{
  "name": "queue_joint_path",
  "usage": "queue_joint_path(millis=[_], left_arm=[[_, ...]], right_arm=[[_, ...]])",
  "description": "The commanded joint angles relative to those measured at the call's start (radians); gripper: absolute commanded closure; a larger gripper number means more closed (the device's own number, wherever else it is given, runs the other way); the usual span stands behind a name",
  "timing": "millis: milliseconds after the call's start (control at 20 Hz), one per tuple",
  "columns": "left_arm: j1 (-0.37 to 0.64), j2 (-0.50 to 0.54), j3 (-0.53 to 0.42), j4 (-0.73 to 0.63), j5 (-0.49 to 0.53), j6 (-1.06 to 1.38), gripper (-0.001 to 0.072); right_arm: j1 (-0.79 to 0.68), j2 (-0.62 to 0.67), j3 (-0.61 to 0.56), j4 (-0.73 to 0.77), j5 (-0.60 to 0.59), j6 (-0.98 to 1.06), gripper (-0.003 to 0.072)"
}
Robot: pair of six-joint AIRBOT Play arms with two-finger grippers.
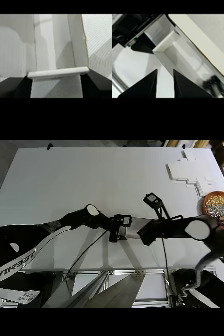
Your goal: Fold the box and place the chain.
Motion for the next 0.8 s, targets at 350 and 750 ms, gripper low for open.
queue_joint_path(millis=[350,750], left_arm=[[0.000,0.000,0.000,0.000,0.000,0.000,0.0502],[0.000,0.000,0.000,0.000,0.000,0.000,0.0502]], right_arm=[[-0.546,0.100,0.103,-0.339,0.318,0.039,0.0531],[-0.676,-0.140,0.072,-0.311,0.138,0.083,0.0479]])
